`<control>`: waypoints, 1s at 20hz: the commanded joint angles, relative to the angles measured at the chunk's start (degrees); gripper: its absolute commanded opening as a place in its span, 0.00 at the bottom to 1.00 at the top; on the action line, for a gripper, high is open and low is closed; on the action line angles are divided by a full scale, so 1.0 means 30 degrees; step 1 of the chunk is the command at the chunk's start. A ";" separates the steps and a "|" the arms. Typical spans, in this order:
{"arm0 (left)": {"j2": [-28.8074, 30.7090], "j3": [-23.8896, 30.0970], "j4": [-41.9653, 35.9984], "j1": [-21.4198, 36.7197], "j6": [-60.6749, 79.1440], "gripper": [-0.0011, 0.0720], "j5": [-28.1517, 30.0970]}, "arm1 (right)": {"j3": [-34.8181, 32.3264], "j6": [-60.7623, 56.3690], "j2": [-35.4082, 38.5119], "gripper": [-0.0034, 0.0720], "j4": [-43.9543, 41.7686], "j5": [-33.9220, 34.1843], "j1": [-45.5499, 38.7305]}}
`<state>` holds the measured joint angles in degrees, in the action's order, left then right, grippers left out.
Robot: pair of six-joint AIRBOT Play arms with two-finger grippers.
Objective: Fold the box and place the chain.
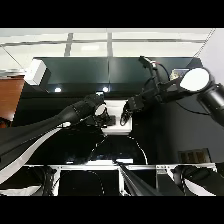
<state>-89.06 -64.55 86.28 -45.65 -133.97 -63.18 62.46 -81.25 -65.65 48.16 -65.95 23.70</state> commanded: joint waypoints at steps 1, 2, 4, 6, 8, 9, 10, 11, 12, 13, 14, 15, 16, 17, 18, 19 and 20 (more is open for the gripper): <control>0.0000 -0.0015 0.0007 0.0015 0.0000 0.05 -0.0029 | -0.0452 -0.0146 -0.1013 0.06 0.0087 0.0597 0.0160; 0.0000 -0.0015 0.0007 0.0015 0.0007 0.05 -0.0029 | -0.0459 -0.0146 -0.1275 0.06 0.0262 0.0576 0.0160; 0.0000 -0.0015 0.0007 0.0015 0.0007 0.05 -0.0036 | -0.0495 -0.0146 -0.1821 0.06 0.0386 0.0576 0.0262; 0.0000 -0.0015 0.0007 0.0015 0.0000 0.05 -0.0036 | -0.0627 -0.0270 -0.2164 0.07 0.1064 0.0583 0.0546; 0.0000 -0.0015 0.0007 0.0015 0.0007 0.05 -0.0029 | -0.0860 -0.0277 -0.2193 0.36 0.1202 0.0539 0.0605; 0.0000 -0.0015 0.0007 0.0015 0.0000 0.05 -0.0029 | -0.0860 -0.0277 -0.2164 0.40 0.1508 0.0321 0.0517; 0.0000 -0.0015 0.0007 0.0015 0.0000 0.05 -0.0029 | -0.0852 -0.0291 -0.2055 0.40 0.1865 -0.0117 0.0291; 0.0000 -0.0015 0.0007 0.0015 0.0000 0.05 -0.0029 | -0.0860 -0.0291 -0.1785 0.40 0.2375 -0.0852 -0.0168; 0.0000 -0.0015 -0.0007 0.0015 0.0000 0.05 -0.0036 | -0.0860 -0.0291 -0.1362 0.40 0.3126 -0.1537 -0.0729; 0.0000 -0.0015 0.0000 0.0015 0.0007 0.05 -0.0036 | -0.0867 -0.0284 -0.0794 0.40 0.4299 -0.2208 -0.1377; 0.0000 -0.0015 0.0000 0.0015 0.0000 0.05 -0.0036 | -0.0882 -0.0284 -0.0204 0.40 0.5785 -0.2703 -0.1931; 0.0000 -0.0015 -0.0007 0.0015 0.0000 0.05 -0.0036 | -0.1064 -0.0291 0.0481 0.40 0.7570 -0.3024 -0.2426; 0.0000 -0.0015 0.0000 0.0007 0.0000 0.05 -0.0029 | -0.1508 -0.0350 0.1202 0.40 0.9180 -0.2965 -0.2849; 0.0000 -0.0015 -0.0007 0.0015 0.0000 0.05 -0.0029 | -0.2047 -0.0357 0.1814 0.40 1.0127 -0.2783 -0.3213; 0.0000 -0.0015 -0.0007 0.0015 0.0000 0.05 -0.0029 | -0.2484 -0.0357 0.2273 0.40 1.0404 -0.2725 -0.3570; 0.0000 -0.0015 0.0000 0.0015 0.0007 0.05 -0.0058 | -0.2863 -0.0357 0.2608 0.40 1.0258 -0.2608 -0.3861; 0.0000 -0.0015 0.0000 0.0015 0.0015 0.05 -0.0197 | -0.3147 -0.0342 0.2769 0.40 0.9930 -0.2353 -0.3934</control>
<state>-89.06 -64.55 86.28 -45.65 -133.97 -63.33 55.72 -82.17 -60.60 73.34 -73.17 14.33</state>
